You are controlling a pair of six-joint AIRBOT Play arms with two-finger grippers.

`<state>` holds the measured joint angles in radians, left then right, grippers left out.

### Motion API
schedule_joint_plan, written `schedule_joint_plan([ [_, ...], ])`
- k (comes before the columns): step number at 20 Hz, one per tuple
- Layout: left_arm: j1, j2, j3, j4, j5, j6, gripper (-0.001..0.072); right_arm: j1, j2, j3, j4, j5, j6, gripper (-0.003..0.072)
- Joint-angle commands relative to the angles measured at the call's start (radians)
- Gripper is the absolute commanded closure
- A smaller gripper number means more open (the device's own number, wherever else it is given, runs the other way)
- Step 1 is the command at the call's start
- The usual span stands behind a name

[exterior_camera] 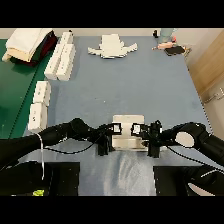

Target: Fold the box.

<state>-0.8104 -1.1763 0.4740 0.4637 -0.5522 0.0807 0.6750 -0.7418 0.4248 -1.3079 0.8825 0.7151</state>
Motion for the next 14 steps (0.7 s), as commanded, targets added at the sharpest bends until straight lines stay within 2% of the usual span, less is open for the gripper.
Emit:
schedule_joint_plan([
  [1, 0.000, 0.000, 0.000, 0.000, 0.000, 0.000, 0.0188, 0.005, -0.001, -0.021, 0.037, -0.055, -0.023, 0.0523],
  [2, 0.000, 0.000, 0.000, 0.000, 0.000, 0.000, 0.0188, 0.005, -0.001, -0.031, 0.052, -0.060, -0.030, 0.0446],
  [3, 0.000, 0.000, 0.000, 0.000, 0.000, 0.000, 0.0188, 0.005, -0.001, -0.040, 0.065, -0.061, -0.036, 0.0303],
  [5, 0.000, 0.000, 0.000, 0.000, 0.000, 0.000, 0.0188, 0.005, -0.001, -0.046, 0.080, -0.060, -0.040, 0.0173],
  [7, 0.000, 0.000, 0.000, 0.000, 0.000, 0.000, 0.0187, 0.005, -0.001, -0.046, 0.085, -0.066, -0.063, 0.0092],
  [14, 0.000, 0.000, 0.000, 0.000, 0.000, 0.000, 0.0188, 0.005, -0.001, -0.046, 0.081, -0.072, -0.063, 0.0092],
])
